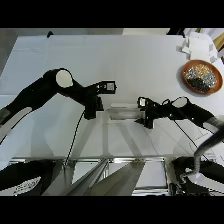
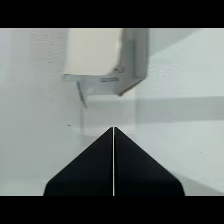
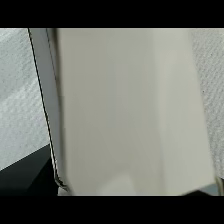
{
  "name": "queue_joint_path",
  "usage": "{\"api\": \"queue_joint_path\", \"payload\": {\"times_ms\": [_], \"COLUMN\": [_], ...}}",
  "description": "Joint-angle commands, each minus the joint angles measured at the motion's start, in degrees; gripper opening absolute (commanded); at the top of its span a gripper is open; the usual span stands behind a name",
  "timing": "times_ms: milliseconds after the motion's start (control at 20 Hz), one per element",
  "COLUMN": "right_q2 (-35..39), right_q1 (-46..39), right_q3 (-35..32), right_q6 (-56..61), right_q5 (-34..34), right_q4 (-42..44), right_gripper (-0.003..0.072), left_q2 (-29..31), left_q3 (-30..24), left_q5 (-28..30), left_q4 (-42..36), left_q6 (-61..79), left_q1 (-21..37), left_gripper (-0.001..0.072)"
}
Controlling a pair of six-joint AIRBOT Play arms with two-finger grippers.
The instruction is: Fold the box and place the chain.
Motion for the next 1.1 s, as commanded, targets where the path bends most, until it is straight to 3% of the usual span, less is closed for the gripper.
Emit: {"api": "queue_joint_path", "payload": {"times_ms": [0,100,350,500,700,1050], "right_q2": [0.00,0.00,0.02,0.02,0.00,0.00], "right_q1": [0.02,0.02,0.02,0.02,0.02,0.02], "right_q3": [0.00,0.00,0.00,0.00,0.00,0.00], "right_q6": [0.02,0.02,0.02,0.02,0.02,0.02], "right_q5": [0.07,0.07,0.07,0.07,0.07,0.07], "right_q4": [-0.02,0.00,-0.02,0.00,-0.02,0.00], "right_gripper": [0.0356,0.0357,0.0356,0.0357,0.0356,0.0357], "left_q2": [1.16,0.04,-2.40,-6.08,-10.45,-15.06], "left_q3": [-1.29,-2.05,-2.27,-2.32,-2.32,-2.29], "left_q5": [-2.71,0.76,22.71,31.39,35.67,34.05], "left_q4": [-5.51,-10.38,-23.23,-25.20,-25.20,-20.24], "left_q6": [-3.04,-2.10,-3.15,-8.85,-15.52,-15.39], "left_q1": [-1.36,-3.30,-5.95,-5.92,-5.95,-5.92], "left_gripper": [0.0002,0.0002,0.0001,0.0001,0.0001,0.0003]}}
